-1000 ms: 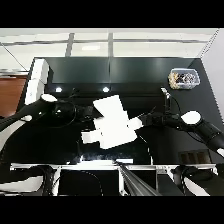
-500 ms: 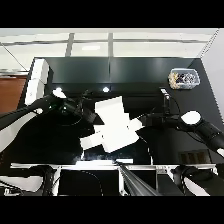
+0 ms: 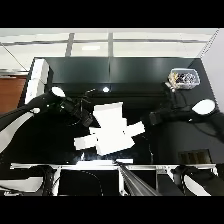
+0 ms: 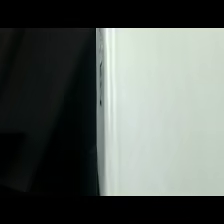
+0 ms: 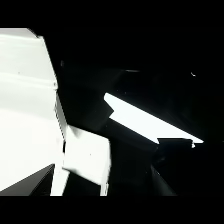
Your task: Fold the box and place the chain.
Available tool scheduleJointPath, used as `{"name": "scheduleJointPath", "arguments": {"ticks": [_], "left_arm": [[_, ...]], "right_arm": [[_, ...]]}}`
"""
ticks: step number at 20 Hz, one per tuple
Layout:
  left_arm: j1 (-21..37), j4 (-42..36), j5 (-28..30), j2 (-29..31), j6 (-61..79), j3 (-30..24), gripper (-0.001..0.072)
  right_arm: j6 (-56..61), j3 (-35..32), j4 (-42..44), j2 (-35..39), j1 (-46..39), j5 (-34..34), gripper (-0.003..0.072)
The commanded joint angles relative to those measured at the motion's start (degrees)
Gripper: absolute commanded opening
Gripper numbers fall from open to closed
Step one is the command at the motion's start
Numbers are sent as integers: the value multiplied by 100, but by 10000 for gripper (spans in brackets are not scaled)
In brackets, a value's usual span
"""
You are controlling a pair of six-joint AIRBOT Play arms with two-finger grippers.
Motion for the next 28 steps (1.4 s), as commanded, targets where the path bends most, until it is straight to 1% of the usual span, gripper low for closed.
{"name": "scheduleJointPath", "arguments": {"ticks": [1,3,4,5,6,7,8,9,10,11,13,15,17,18,21,24,28], "left_arm": [[-275,251,824,855,433,-282,22],[-544,201,1858,1438,1084,-669,24],[-660,317,2076,1582,1759,-782,24],[-800,772,2065,1622,2933,-809,24],[-927,1137,2133,1617,3807,-802,24],[-1010,1045,2367,1589,3884,-815,25],[-1047,715,2566,1537,3834,-813,25],[-1047,315,2632,1462,3842,-813,27],[-1045,79,2625,1379,3882,-813,27],[-1045,-7,2612,1259,3932,-813,26],[-1045,-164,2494,944,3932,-813,26],[-1045,-256,2227,669,3950,-811,25],[-1043,-243,2109,555,3947,-811,26],[-1043,-240,2124,544,3947,-811,26],[-1043,-234,2129,544,3947,-811,26],[-1043,-229,2135,542,3950,-811,26],[-1043,-232,2175,542,3947,-811,26]], "right_arm": [[-7,848,-560,4,-669,1832,701],[-63,960,-564,4,-774,2085,701],[-271,957,-627,2,-743,2072,701],[-509,955,-769,2,-673,2000,700],[-713,955,-946,2,-579,1882,700],[-857,953,-1158,2,-455,1742,700],[-975,935,-1314,2,-313,1600,700],[-970,866,-1226,2,-175,1515,700],[-999,737,-975,2,0,1469,700],[-1193,551,-822,2,260,1257,700],[-1582,92,-809,2,828,326,701],[-1895,-205,-802,2,1364,-490,701],[-2103,-330,-804,2,1814,-997,700],[-2236,-354,-820,0,1985,-1071,700],[-2282,-538,-1298,0,2232,-1038,700],[-2535,-885,-1351,0,2356,-1069,701],[-2778,-1202,-1344,0,2546,-1298,701]]}}
